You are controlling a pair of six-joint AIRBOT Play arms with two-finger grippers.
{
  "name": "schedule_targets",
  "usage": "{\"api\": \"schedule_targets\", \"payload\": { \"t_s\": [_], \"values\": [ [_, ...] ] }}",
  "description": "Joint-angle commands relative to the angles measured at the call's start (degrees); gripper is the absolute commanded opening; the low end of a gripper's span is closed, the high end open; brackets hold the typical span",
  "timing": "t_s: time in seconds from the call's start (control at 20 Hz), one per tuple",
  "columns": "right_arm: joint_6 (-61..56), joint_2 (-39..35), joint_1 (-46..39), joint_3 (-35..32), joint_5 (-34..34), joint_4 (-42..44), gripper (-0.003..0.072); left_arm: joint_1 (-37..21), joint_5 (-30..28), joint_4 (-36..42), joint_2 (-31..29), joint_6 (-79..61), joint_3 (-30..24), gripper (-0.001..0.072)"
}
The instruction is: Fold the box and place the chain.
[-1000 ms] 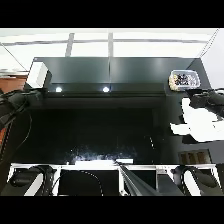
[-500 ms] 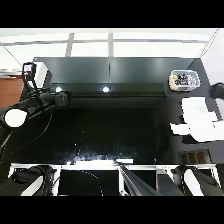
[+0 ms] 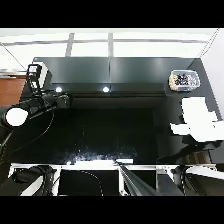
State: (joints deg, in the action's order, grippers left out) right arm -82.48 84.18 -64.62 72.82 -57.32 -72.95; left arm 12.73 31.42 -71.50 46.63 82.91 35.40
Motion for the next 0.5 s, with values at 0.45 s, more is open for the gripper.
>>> {"api": "schedule_targets", "payload": {
  "t_s": [0.45],
  "values": [
    [26.8,22.6,-5.9,13.4,-30.8,23.9,0.0667,0.0,-0.1,0.2,0.1,0.0,0.0,0.0706]
  ]
}}
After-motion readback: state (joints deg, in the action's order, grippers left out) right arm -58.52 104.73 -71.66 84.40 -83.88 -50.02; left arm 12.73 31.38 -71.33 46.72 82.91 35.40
